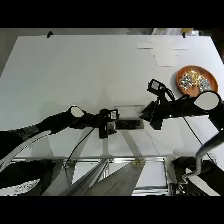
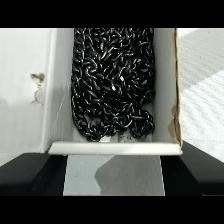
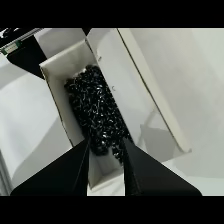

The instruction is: Fold the box and place the chain.

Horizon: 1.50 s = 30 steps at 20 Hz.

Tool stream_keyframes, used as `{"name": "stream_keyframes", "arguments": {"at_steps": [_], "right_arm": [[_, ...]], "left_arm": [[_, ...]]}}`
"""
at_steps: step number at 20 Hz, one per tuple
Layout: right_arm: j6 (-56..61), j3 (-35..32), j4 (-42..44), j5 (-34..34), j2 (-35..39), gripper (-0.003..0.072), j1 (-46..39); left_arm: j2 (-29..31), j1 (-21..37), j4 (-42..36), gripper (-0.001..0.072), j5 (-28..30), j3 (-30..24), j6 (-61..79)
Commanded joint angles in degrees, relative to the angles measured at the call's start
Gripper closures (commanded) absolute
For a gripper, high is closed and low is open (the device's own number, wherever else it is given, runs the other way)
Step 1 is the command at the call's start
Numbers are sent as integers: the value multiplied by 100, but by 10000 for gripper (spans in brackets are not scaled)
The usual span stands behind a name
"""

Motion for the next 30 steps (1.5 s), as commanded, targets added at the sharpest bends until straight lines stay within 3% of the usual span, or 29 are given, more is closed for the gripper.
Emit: {"name": "stream_keyframes", "arguments": {"at_steps": [1, 2, 3, 6, 8, 15, 19, 21, 26, 28, 30], "right_arm": [[13, 708, -42, 313, -212, 523, 4], [11, 1172, -42, 533, -426, 636, 4], [15, 1591, -39, 710, -684, 669, 7], [42, 2358, -22, 710, -1582, 670, 7], [39, 2369, -15, 409, -2035, 670, 7], [2, 2369, -229, 466, -2852, 669, 619], [-398, 2175, -256, 461, -2730, 640, 780], [-732, 1672, -267, 201, -2347, 577, 780], [-1429, 457, -273, -212, -1237, 564, 780], [-1427, 289, -269, -240, -1069, 506, 780], [-1423, 284, -275, -210, -951, 506, 828]], "left_arm": [[4, 2, 2, 503, 2, -2, 0], [4, 2, 0, 503, 0, -2, 0], [4, 2, 2, 503, 0, -2, 0], [4, 2, 2, 503, 0, -2, 0], [4, 2, 2, 503, 0, -2, 0], [4, 2, 0, 503, 2, -2, 0], [4, 2, 0, 503, 2, -2, 0], [4, 2, 0, 503, 2, -2, 0], [4, 2, 0, 503, 2, -2, 0], [4, 2, 0, 503, 0, -2, 0], [4, 2, 0, 503, 0, -2, 0]]}}
